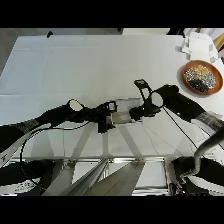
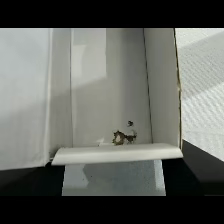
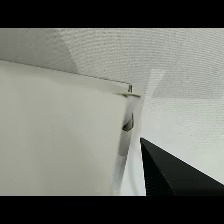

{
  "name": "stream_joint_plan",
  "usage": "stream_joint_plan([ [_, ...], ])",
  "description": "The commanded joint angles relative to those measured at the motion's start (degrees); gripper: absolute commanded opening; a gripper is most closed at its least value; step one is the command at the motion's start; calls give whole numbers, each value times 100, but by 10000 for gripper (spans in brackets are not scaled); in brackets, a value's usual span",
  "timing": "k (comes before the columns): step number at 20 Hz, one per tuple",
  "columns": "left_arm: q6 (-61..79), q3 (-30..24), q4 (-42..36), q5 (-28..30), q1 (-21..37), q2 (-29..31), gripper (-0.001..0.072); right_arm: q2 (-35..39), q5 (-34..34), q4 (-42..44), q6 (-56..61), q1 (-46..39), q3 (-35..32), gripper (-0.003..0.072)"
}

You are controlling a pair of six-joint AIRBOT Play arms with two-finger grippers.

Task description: Fold the box and place the chain.

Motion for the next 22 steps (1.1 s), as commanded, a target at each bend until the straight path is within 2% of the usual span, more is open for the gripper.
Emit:
stream_joint_plan([
  [1, 2, -2, 0, 2, 2, 4, 251, -249, 201, -208, 461, 179, 262, 487],
  [9, 2, -2, 0, 2, 2, 4, 251, -511, 398, -651, 564, 433, 315, 477],
  [14, 0, -2, 0, 2, 2, 4, 251, -540, 330, -662, 713, 446, 315, 390],
  [16, 0, -2, 0, 0, 2, 4, 251, -560, 323, -662, 713, 470, 313, 286],
  [18, 2, -2, 0, 2, 2, 4, 251, -568, 280, -678, 717, 511, 313, 275],
  [19, 0, -2, 0, 2, 2, 4, 251, -570, 264, -680, 723, 529, 313, 244],
  [22, 2, -2, 0, 0, 2, 4, 251, -575, 234, -688, 820, 540, 313, 268],
])
